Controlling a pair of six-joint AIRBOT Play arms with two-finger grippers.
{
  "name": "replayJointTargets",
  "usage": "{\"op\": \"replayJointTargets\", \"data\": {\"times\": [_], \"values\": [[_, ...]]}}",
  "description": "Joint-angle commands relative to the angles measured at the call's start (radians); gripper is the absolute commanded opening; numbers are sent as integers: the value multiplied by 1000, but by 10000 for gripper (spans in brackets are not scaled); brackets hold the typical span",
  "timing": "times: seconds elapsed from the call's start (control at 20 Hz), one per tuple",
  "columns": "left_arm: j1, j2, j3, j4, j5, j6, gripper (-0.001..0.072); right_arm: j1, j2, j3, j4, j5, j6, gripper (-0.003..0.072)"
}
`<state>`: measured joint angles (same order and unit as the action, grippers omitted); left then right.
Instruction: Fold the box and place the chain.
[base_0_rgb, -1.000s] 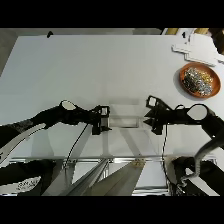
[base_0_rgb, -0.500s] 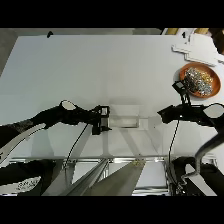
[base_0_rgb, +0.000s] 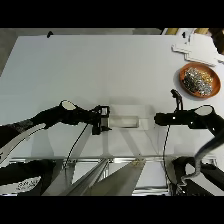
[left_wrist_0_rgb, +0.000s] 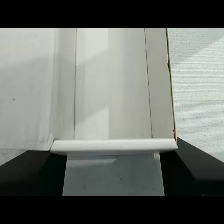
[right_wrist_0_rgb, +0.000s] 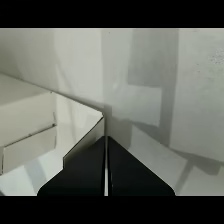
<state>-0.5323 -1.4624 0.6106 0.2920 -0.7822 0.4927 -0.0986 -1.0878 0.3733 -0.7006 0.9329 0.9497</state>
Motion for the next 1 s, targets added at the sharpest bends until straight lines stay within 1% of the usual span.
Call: {"op": "replayJointTargets", "data": {"times": [0.0,0.35,0.4,0.5,0.6,0.75,0.95], "values": [[1,0,0,0,0,0,48,38,-42,-2,51,1,12,18],[1,0,0,0,0,0,48,38,-10,-1,70,68,-8,23],[1,0,0,0,1,0,48,38,5,-1,66,71,-8,52],[1,0,0,0,0,0,48,38,37,-1,26,43,-2,49],[1,0,0,0,0,0,48,38,53,-1,-42,7,68,35],[1,0,0,0,0,0,48,38,55,-1,-117,-13,139,18],[1,0,0,0,0,0,48,38,47,-1,-137,-23,174,18]]}}
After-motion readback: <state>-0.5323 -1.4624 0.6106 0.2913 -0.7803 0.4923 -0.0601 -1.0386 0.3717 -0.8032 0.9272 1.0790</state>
